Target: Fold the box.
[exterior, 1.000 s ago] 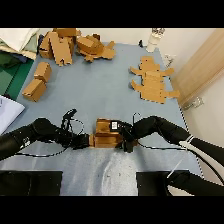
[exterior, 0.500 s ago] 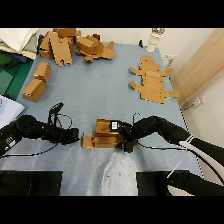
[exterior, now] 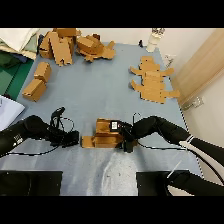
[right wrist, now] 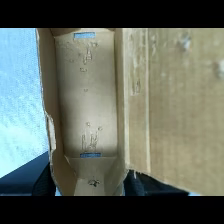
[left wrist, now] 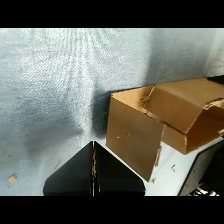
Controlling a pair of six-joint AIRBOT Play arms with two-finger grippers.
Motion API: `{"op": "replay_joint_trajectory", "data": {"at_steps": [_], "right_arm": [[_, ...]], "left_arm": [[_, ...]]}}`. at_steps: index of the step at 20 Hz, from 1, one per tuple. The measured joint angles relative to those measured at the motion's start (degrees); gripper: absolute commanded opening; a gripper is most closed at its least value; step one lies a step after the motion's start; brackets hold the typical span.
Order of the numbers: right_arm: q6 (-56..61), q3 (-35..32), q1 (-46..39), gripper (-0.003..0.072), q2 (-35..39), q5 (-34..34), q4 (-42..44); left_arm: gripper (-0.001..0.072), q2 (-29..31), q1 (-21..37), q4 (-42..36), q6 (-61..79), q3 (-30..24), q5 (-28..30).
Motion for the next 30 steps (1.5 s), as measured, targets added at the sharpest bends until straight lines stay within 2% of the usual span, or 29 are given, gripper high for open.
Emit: {"op": "replay_joint_trajectory", "data": {"at_steps": [7, 12, 16, 27, 28, 29, 30], "right_arm": [[-0.02, 0.0, 0.0, 0.0462, 0.0, 0.02, 0.0], [-0.02, 0.0, 0.0, 0.0463, 0.0, 0.0, 0.0], [-0.02, 0.0, 0.0, 0.0463, 0.0, 0.0, 0.0], [-0.02, 0.0, 0.0, 0.0463, 0.0, 0.0, 0.0], [-0.02, 0.0, 0.0, 0.0462, 0.0, 0.0, 0.0], [-0.02, 0.0, 0.0, 0.0462, 0.0, 0.0, 0.0], [-0.02, 0.0, 0.0, 0.0463, 0.0, 0.0, 0.0]], "left_arm": [[0.0013, -4.04, -4.79, -1.79, -0.66, 0.07, 4.79], [0.0013, -4.98, -5.73, -3.02, -0.26, 0.07, 6.14], [0.0014, -5.29, -5.92, -7.34, 2.99, 0.39, 7.34], [0.0016, -5.22, -5.92, -14.99, 5.09, 2.12, 4.94], [0.0122, -5.22, -5.92, -15.34, 5.18, 2.14, 4.83], [0.0306, -5.22, -5.92, -15.52, 5.44, 2.16, 4.66], [0.0311, -5.22, -5.92, -15.69, 5.62, 2.19, 4.63]]}}
